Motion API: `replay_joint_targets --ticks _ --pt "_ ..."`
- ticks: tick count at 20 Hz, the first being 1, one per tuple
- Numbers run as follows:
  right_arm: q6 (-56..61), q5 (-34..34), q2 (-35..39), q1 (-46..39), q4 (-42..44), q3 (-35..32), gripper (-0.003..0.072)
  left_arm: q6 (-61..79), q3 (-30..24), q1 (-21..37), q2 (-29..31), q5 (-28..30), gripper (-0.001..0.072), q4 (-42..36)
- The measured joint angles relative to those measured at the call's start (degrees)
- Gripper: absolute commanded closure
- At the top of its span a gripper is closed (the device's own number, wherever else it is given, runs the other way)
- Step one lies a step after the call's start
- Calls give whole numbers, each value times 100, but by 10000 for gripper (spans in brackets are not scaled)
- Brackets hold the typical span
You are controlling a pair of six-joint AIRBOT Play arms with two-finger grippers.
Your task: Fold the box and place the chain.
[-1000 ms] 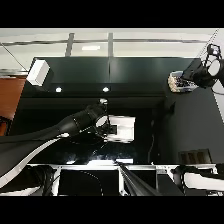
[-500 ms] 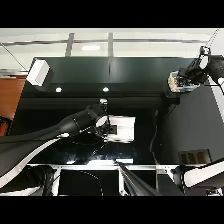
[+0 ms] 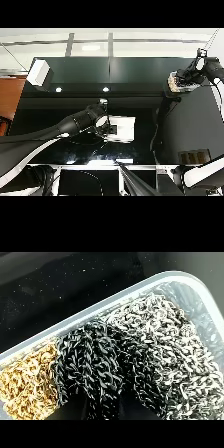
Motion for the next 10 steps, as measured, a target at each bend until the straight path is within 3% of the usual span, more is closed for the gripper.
replay_joint_targets --ticks 5,10 --pt "-179 649 48 0 118 236 683 0 0 -2 0 -2 680 0" --pt "-824 1244 866 7 422 494 680 -2 0 0 0 -2 680 0"
